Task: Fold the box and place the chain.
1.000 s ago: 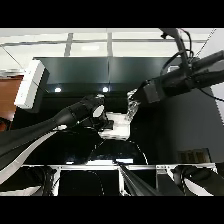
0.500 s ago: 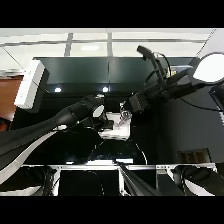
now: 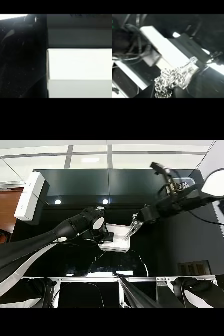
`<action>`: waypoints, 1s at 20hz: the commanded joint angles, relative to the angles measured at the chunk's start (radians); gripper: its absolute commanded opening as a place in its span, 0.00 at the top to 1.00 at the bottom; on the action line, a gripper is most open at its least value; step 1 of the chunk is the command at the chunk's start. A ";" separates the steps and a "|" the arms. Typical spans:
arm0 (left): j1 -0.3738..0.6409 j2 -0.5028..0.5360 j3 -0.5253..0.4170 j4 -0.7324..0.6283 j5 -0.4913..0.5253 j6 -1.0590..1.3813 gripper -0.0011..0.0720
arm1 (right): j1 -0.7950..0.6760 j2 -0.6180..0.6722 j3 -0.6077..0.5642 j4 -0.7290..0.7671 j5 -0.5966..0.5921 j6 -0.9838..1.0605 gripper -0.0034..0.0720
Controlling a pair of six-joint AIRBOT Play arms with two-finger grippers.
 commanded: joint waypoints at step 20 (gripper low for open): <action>0.000 0.000 0.001 0.000 0.000 0.000 0.95 | 0.110 -0.004 -0.181 0.193 -0.191 -0.068 0.94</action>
